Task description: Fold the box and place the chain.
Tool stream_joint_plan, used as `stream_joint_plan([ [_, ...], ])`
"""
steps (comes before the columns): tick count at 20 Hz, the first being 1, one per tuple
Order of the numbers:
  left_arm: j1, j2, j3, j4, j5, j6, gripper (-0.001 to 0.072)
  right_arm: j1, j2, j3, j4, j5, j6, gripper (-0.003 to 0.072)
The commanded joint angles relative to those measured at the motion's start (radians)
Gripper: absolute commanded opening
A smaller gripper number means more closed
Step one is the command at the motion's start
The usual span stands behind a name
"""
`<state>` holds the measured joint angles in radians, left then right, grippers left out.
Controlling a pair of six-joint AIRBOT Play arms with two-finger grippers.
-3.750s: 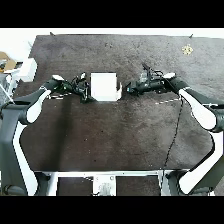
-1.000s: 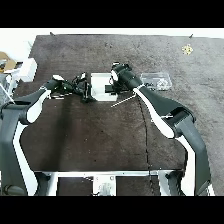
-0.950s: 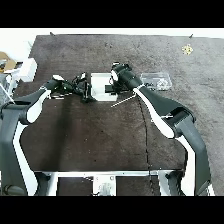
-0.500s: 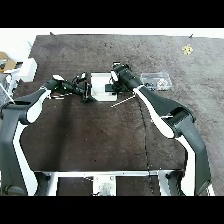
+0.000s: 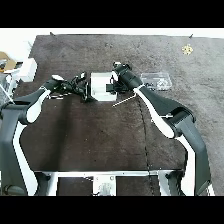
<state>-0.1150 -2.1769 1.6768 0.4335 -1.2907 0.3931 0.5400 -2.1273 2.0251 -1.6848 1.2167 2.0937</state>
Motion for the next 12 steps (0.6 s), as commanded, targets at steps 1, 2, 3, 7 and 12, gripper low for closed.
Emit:
stream_joint_plan([
  [1, 0.0, 0.0, 0.0, 0.0, 0.0, 0.0, 0.0453, 0.001, 0.01, 0.001, 0.016, 0.014, -0.016, 0.0325],
  [2, 0.0, 0.0, 0.0, 0.0, 0.0, 0.0, 0.0453, 0.001, 0.014, 0.001, 0.022, 0.014, -0.028, 0.0325],
  [3, 0.0, 0.0, 0.0, 0.0, 0.0, 0.0, 0.0453, 0.001, 0.016, 0.001, 0.029, 0.014, -0.033, 0.0325],
  [7, 0.0, 0.0, 0.0, 0.0, 0.0, 0.0, 0.0453, -0.003, 0.022, 0.001, 0.031, 0.052, -0.06, 0.0325],
  [12, 0.0, 0.0, 0.0, 0.0, 0.0, 0.0, 0.0453, -0.033, 0.103, 0.001, 0.032, 0.05, -0.179, 0.0325],
])
